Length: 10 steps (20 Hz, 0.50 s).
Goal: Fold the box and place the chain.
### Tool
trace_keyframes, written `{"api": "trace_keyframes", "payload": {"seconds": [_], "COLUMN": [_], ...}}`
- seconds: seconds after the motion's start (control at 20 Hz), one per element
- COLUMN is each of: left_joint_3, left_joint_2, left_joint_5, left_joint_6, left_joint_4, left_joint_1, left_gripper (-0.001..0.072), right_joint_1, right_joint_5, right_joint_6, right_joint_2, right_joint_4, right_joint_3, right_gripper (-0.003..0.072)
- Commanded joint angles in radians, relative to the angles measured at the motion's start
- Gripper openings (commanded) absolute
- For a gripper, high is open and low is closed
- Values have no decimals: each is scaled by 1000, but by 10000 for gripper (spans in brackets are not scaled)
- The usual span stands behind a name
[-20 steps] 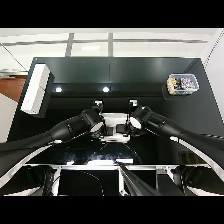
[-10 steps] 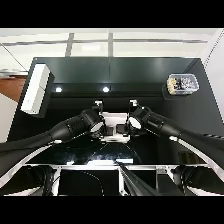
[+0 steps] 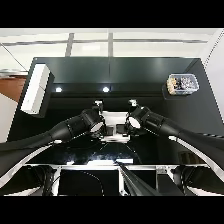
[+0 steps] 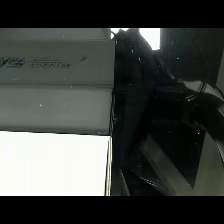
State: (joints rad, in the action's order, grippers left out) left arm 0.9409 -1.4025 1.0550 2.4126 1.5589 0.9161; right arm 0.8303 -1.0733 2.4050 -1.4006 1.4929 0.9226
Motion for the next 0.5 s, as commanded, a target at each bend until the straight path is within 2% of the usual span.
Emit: {"api": "trace_keyframes", "payload": {"seconds": [0.0, 0.45], "left_joint_3": [0, 0], "left_joint_2": [0, 0], "left_joint_5": [0, 0], "left_joint_6": [0, -1], "left_joint_4": [0, 0], "left_joint_1": [-1, -1], "left_gripper": [32, 32], "right_joint_1": [1, 1], "right_joint_5": [-8, -34], "right_joint_6": [0, -12], "right_joint_2": [0, 6], "right_joint_4": [-4, 1], "right_joint_3": [0, 24], "right_gripper": [244, 244]}}
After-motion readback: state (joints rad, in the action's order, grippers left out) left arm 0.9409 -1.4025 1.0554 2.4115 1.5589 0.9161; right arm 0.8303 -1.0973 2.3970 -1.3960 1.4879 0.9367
